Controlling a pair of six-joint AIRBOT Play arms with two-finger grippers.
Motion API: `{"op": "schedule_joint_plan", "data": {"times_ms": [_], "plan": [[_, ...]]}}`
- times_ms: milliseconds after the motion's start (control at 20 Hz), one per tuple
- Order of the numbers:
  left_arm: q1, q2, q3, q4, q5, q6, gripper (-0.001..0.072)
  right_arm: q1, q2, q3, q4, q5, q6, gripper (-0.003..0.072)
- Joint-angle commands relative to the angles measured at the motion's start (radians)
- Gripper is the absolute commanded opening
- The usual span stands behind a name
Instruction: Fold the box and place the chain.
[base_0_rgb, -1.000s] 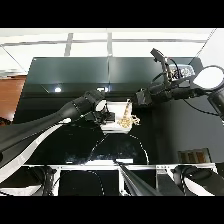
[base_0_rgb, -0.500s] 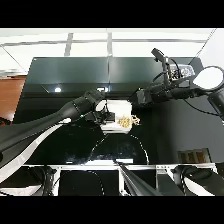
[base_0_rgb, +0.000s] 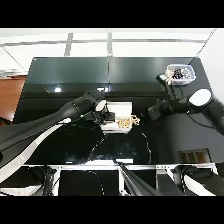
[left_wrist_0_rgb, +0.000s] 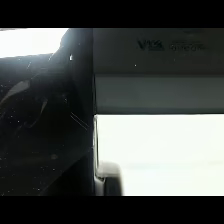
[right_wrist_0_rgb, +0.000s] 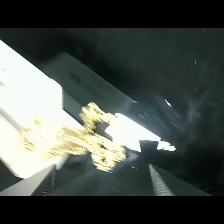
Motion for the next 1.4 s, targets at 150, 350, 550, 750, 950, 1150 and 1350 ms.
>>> {"op": "schedule_joint_plan", "data": {"times_ms": [150, 350, 550, 750, 950, 1150, 1350], "plan": [[0.0, 0.001, 0.0, 0.0, -0.001, 0.0, 0.003, 0.108, -0.059, -0.136, 0.078, -0.201, -0.825, 0.0717], [0.0, 0.001, 0.0, 0.0, -0.001, 0.0, 0.003, 0.127, -0.136, -0.135, 0.163, -0.22, -1.003, 0.0717], [-0.001, 0.001, 0.0, 0.0, 0.0, 0.0, 0.003, 0.162, -0.166, -0.135, 0.167, -0.279, -1.038, 0.0717], [-0.001, 0.001, 0.0, 0.0, 0.0, 0.0, 0.003, 0.166, -0.171, -0.135, 0.288, -0.359, -1.054, 0.0717], [-0.001, 0.001, 0.0, 0.0, 0.0, 0.0, 0.003, 0.166, -0.201, -0.135, 0.289, -0.35, -1.055, 0.0717], [-0.001, 0.001, 0.0, 0.0, 0.0, 0.0, 0.003, 0.202, -0.224, -0.135, 0.281, -0.356, -1.059, 0.0705], [-0.001, 0.001, 0.0, 0.0, 0.0, 0.0, 0.003, 0.206, -0.222, -0.135, 0.239, -0.366, -0.993, 0.0048]]}}
